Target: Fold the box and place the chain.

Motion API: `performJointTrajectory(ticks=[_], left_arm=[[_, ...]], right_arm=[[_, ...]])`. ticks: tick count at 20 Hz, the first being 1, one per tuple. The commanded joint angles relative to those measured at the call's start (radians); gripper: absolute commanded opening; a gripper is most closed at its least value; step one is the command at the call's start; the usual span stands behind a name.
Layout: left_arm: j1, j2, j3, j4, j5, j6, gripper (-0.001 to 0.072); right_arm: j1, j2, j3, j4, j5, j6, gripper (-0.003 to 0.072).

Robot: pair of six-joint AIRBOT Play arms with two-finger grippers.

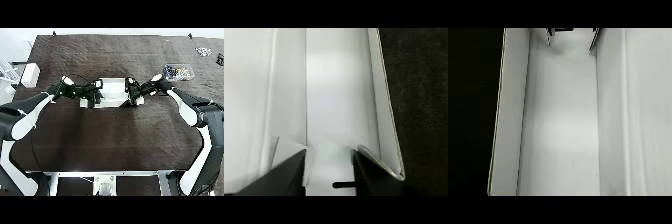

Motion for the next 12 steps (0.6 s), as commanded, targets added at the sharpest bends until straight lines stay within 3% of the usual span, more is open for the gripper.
performJointTrajectory(ticks=[1,2,12], left_arm=[[0.0,-0.003,0.002,0.001,-0.014,0.021,0.0492],[0.0,-0.008,0.002,0.0,-0.01,0.025,0.0559],[-0.002,-0.032,0.002,-0.015,0.017,0.03,0.0565]], right_arm=[[0.001,0.0,0.0,0.0,0.0,0.0,0.0546],[0.001,0.0,0.0,0.0,0.0,0.0,0.0546],[0.001,0.0,0.0,0.0,0.0,0.0,0.0546]])
